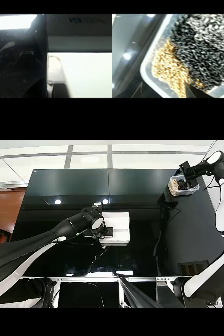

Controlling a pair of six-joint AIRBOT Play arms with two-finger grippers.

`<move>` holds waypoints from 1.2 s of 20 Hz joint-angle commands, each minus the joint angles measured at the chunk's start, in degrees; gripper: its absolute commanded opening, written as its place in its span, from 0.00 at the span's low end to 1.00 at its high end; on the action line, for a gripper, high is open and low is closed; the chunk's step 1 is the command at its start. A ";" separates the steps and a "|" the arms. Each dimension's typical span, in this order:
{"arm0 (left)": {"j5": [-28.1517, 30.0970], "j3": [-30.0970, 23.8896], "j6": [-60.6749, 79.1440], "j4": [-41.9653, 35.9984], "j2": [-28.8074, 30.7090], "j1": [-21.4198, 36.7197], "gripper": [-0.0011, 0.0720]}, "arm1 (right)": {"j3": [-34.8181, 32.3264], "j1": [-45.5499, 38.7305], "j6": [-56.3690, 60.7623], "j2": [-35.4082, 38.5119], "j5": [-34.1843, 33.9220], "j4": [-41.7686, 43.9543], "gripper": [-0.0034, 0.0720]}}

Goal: Fold the box and place the chain.

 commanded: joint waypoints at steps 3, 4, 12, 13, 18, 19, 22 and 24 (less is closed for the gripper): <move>-0.02 0.02 0.09 0.00 -0.02 0.04 0.05 | 0.37 0.22 0.09 -1.64 1.40 -1.81 0.80; -0.02 0.02 0.09 0.02 -0.02 0.04 0.05 | 0.37 0.31 0.81 -1.99 0.63 -1.77 0.80; 0.00 0.02 0.09 0.00 -0.02 0.04 0.05 | 0.37 0.57 0.68 -3.08 -0.33 -1.81 0.66; -0.02 0.02 0.09 0.00 -0.02 0.04 0.05 | 0.37 0.57 0.15 -3.10 0.00 -1.97 0.66; -0.09 0.02 0.11 -0.02 -0.02 0.04 0.05 | 0.44 0.50 -8.15 -2.19 1.44 -0.70 0.07; -0.07 0.02 0.09 0.00 -0.02 0.04 0.05 | 0.44 0.37 -9.57 -1.22 1.79 -0.83 0.07; -0.04 0.02 0.09 -0.02 -0.02 0.04 0.05 | 0.48 -0.04 -15.63 3.26 2.71 -0.66 0.07; -0.04 0.02 0.09 0.00 -0.02 0.04 0.05 | 0.48 -0.02 -20.55 7.28 3.87 -1.62 0.07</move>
